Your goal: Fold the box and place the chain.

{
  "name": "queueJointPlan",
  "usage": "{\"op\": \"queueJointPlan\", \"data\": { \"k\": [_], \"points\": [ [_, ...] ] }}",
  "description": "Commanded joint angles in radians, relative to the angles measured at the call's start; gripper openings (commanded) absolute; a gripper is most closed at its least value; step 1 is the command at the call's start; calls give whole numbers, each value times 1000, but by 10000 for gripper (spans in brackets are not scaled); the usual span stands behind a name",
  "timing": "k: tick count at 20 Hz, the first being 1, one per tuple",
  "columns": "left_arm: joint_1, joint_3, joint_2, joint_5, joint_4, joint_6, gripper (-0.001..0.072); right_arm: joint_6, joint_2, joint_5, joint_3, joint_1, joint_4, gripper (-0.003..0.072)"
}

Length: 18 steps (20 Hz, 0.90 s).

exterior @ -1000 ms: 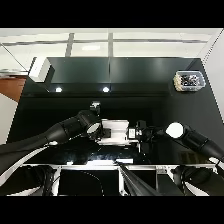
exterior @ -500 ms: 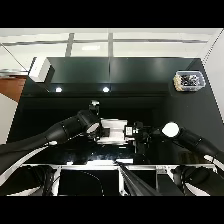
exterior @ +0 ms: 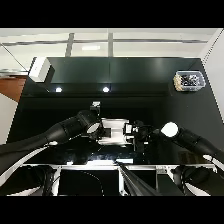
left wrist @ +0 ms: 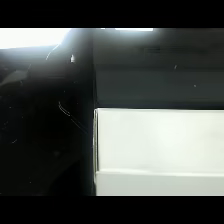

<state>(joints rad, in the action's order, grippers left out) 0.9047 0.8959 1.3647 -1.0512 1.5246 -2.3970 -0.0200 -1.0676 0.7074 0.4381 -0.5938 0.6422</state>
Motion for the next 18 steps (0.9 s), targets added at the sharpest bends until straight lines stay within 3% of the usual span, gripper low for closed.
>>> {"op": "queueJointPlan", "data": {
  "k": [1,17,18],
  "points": [
    [-1,0,0,-9,8,1,27,25,-1,23,0,1,47,221],
    [-1,0,2,-5,8,0,27,24,-21,9,-2,-10,-108,221],
    [-1,0,2,-5,8,0,27,24,-24,-1,-2,-10,-115,311]
  ]
}}
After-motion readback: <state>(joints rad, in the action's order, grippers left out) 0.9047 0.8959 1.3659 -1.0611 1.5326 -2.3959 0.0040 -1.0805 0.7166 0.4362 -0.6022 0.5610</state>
